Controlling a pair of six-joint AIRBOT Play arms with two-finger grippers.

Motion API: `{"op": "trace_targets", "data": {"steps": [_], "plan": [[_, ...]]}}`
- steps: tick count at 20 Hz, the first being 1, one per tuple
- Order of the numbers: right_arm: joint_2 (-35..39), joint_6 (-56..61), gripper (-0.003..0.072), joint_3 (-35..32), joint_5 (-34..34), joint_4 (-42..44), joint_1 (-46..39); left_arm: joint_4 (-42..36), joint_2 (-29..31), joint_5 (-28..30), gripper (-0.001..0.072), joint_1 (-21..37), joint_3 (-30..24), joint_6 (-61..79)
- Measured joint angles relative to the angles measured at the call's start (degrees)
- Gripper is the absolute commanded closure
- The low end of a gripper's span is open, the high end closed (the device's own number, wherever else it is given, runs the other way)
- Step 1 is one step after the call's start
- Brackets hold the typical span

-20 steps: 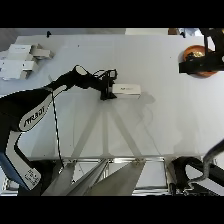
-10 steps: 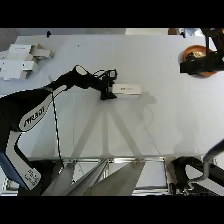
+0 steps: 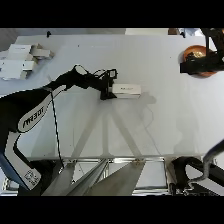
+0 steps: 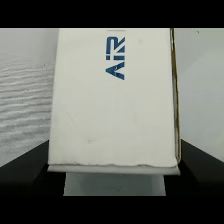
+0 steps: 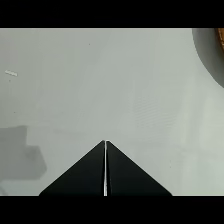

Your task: Fold the box and place the chain.

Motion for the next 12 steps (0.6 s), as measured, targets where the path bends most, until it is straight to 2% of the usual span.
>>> {"op": "trace_targets", "data": {"steps": [6,12], "plan": [[0.0,0.0,0.0669,-0.02,0.0,0.02,0.0,-0.26,5.7,-0.2,0.0429,0.07,0.0,-9.22],[0.0,0.0,0.0669,-0.02,0.0,0.02,0.02,2.12,15.3,0.52,0.0429,0.46,0.0,-16.41]]}}
